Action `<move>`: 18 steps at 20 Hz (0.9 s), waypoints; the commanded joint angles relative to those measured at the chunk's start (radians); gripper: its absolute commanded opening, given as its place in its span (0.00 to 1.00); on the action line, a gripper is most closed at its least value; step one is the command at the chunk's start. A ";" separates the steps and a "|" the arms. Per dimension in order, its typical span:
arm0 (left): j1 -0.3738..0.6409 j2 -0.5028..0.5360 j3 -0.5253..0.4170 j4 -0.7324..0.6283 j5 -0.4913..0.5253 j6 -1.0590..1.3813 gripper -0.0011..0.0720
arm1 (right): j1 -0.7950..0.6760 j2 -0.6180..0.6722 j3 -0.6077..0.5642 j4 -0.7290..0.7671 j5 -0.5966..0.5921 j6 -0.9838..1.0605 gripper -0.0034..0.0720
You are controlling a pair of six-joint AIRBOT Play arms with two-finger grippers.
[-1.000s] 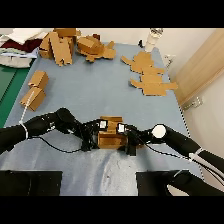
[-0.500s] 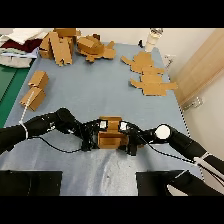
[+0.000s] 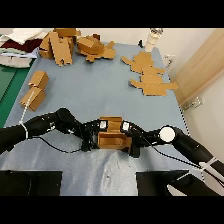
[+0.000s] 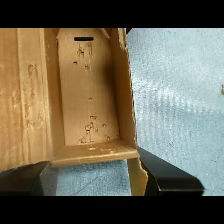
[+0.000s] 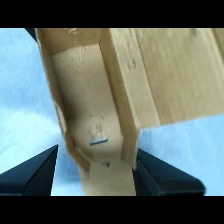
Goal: Fold the box.
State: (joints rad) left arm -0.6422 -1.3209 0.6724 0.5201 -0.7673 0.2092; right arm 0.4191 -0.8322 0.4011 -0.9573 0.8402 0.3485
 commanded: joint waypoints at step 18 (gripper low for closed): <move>0.000 0.001 0.044 0.195 -0.088 -0.174 0.57 | 0.001 0.282 0.060 -0.166 0.035 1.251 0.15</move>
State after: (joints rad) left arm -0.6422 -1.3205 0.6979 0.6212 -0.8108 0.1219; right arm 0.4191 -0.5076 0.4587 -1.1725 0.9058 1.5482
